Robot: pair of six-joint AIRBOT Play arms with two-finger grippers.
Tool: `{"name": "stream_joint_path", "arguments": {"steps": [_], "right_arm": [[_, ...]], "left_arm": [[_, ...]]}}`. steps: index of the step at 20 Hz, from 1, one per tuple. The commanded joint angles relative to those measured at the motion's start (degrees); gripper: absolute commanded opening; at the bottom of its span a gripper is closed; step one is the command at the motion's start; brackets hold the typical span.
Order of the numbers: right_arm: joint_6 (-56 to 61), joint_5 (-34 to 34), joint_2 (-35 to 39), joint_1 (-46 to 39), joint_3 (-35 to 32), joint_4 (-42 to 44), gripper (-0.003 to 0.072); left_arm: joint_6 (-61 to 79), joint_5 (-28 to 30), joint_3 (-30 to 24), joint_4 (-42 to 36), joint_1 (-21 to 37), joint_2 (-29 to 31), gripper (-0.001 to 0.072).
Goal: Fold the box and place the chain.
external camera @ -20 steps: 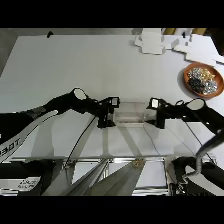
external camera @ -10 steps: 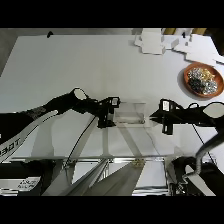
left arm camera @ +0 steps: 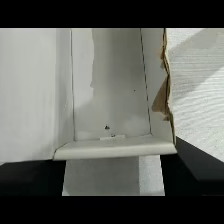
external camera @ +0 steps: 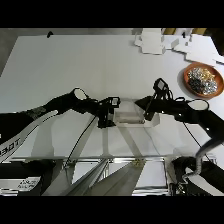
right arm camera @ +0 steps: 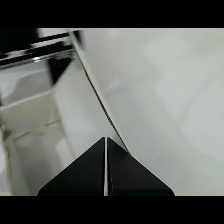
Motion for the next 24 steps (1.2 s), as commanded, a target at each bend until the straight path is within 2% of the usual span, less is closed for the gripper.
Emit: {"name": "stream_joint_path", "arguments": {"steps": [1,5,8,10,11,13,15,17,19,20,24], "right_arm": [[3.13,-6.58,-8.2,0.96,0.02,4.31,0.0021],[9.14,-4.94,-8.81,0.68,0.02,-3.19,0.0022],[9.44,-0.09,-2.47,-1.7,0.02,-3.52,0.0022],[11.02,5.68,3.85,-3.96,0.02,-7.48,0.0022],[11.02,9.07,6.78,-4.98,0.02,-11.1,0.0022],[10.56,12.33,11.8,-6.19,0.02,-24.02,0.0022],[6.56,13.64,13.18,-6.16,0.0,-37.86,0.0022],[2.58,13.7,12.41,-6.16,-0.15,-46.12,0.0038],[-0.79,12.98,10.86,-5.9,-0.17,-45.68,0.0216],[-2.08,12.48,9.92,-4.98,-0.17,-44.68,0.0263],[-3.65,8.7,5.9,-0.44,-0.17,-40.87,0.0252]], "left_arm": [[0.0,0.02,0.02,0.02,0.04,0.0,0.0336],[0.0,0.02,0.02,0.02,0.04,0.0,0.0336],[0.0,0.04,0.02,0.02,0.04,0.0,0.0336],[0.0,0.04,0.02,0.02,0.04,0.0,0.0336],[0.0,0.04,0.02,0.02,0.04,0.0,0.0336],[0.0,0.04,0.02,0.02,0.04,0.0,0.0336],[0.0,0.02,0.02,0.02,0.04,0.0,0.0336],[0.0,0.04,0.02,0.02,0.04,0.0,0.0336],[0.0,0.02,0.02,0.02,0.04,0.0,0.0336],[0.0,0.04,0.02,0.02,0.04,0.0,0.0336],[0.0,0.04,0.02,0.02,0.04,0.0,0.0336]]}}
